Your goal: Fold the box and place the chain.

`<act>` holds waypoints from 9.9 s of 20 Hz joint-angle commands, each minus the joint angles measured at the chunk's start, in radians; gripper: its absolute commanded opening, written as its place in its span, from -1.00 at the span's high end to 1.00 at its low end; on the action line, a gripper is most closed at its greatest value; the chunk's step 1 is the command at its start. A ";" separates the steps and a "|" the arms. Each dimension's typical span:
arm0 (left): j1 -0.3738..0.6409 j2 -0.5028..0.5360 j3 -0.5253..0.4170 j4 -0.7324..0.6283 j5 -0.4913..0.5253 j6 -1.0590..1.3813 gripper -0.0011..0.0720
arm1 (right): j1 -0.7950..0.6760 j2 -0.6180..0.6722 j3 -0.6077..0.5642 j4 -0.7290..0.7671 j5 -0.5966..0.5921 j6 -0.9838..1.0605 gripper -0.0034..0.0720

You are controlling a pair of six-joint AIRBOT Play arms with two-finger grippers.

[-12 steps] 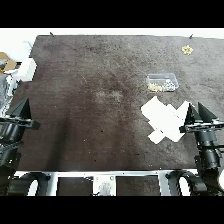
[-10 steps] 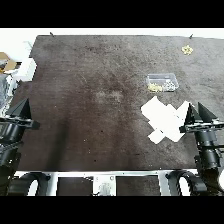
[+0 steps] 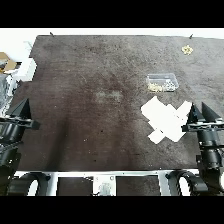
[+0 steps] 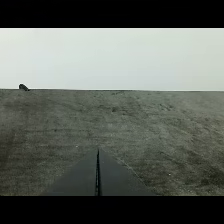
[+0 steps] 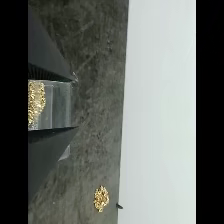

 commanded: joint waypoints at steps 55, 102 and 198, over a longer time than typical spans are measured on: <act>0.000 0.000 0.000 0.000 0.000 0.000 0.94 | -0.451 -2.030 1.508 -1.143 1.746 0.574 0.87; 0.000 -1.515 1.061 0.312 -0.954 -0.187 -0.33 | 0.243 -1.624 0.706 0.040 0.450 0.216 0.91; -0.135 -2.133 1.611 0.517 -1.089 0.295 0.94 | 0.314 -1.820 1.037 -0.618 0.568 -0.401 -0.75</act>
